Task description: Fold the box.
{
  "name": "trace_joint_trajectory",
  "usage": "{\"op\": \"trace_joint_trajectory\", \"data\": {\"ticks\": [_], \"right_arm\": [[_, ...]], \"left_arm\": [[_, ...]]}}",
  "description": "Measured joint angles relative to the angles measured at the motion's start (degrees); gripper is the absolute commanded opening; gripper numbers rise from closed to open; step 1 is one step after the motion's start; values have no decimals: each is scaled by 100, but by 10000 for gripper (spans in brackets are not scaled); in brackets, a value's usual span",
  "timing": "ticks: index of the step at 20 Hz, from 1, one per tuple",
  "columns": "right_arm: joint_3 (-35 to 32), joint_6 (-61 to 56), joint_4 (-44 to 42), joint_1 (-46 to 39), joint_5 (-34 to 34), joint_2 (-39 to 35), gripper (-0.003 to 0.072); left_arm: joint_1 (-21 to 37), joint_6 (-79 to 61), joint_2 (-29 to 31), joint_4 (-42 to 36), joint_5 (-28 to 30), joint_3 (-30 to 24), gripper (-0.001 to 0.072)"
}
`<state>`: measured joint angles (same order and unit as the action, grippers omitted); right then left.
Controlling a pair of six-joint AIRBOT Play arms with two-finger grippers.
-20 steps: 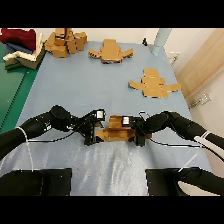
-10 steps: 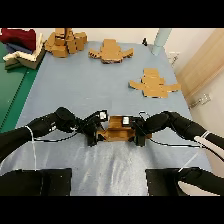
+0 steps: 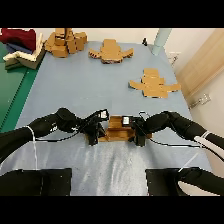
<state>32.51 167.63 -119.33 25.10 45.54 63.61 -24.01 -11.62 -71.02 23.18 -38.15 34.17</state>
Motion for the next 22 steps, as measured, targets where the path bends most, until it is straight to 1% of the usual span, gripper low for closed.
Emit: {"op": "trace_joint_trajectory", "data": {"ticks": [19, 20, 22], "right_arm": [[0, -2, 4, 0, 2, 0, 497], [0, -2, 2, -2, 2, 0, 497], [0, -2, 0, 0, 4, 2, 497]], "left_arm": [[-315, -389, -181, -848, 315, 0, 156], [-315, -398, -181, -863, 317, 0, 180], [-315, -409, -184, -890, 330, 0, 498]]}}
